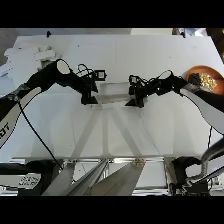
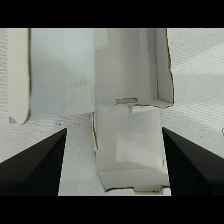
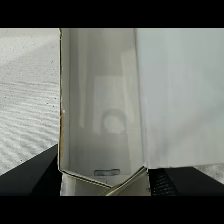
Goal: Fold the box and place the chain.
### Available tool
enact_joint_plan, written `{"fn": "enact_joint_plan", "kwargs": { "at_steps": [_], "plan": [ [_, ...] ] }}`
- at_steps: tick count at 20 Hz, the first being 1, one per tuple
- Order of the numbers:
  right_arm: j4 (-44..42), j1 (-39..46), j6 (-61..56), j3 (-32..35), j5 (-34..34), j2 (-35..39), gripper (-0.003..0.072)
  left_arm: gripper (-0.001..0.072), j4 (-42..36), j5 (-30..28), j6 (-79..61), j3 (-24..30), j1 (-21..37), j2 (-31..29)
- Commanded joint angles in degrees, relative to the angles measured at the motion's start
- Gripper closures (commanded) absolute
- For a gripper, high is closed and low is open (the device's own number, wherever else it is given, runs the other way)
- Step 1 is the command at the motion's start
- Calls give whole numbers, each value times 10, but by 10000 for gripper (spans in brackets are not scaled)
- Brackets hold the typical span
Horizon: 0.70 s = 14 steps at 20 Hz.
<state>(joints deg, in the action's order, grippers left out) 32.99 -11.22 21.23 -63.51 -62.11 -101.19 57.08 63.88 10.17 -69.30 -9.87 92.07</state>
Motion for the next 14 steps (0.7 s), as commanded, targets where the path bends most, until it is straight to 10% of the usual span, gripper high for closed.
{"fn": "enact_joint_plan", "kwargs": {
  "at_steps": [1,14],
  "plan": [
    [0,0,0,-1,0,0,230,77,17,0,19,0,-5,7],
    [0,0,0,-1,0,0,230,201,17,82,-70,0,-6,15]
  ]
}}
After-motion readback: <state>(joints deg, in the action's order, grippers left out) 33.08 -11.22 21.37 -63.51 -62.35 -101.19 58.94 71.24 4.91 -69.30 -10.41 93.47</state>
